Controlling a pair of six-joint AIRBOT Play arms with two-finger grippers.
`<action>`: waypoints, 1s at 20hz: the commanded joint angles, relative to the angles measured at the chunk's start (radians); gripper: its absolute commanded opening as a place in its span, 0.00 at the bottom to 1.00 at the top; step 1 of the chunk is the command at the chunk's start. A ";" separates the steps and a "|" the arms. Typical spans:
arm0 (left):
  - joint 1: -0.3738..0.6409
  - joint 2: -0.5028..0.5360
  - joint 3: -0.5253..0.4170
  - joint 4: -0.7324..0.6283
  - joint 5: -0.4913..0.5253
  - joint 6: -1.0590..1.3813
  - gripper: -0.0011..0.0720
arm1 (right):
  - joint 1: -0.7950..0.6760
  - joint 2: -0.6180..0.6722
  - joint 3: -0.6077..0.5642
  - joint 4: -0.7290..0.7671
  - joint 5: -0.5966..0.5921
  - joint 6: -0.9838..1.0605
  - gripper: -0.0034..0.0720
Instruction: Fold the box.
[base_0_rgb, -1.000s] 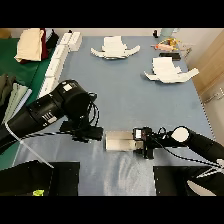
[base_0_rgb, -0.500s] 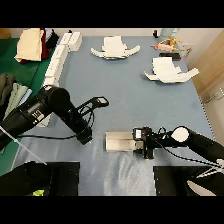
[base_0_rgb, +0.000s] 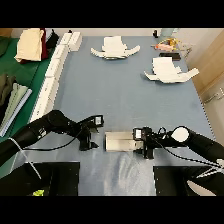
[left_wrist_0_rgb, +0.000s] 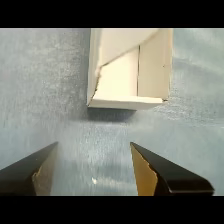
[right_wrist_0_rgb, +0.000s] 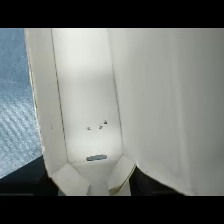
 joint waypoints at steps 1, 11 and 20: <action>-0.091 -0.008 -0.062 -0.093 0.162 0.155 0.96 | 0.000 0.000 0.001 0.000 0.000 0.000 0.72; -0.179 -0.045 -0.084 -0.276 0.225 0.155 0.96 | 0.000 0.000 0.001 0.000 0.000 0.000 0.72; -0.220 -0.083 -0.084 -0.279 0.285 0.155 0.96 | 0.000 0.000 0.001 0.000 0.000 0.000 0.72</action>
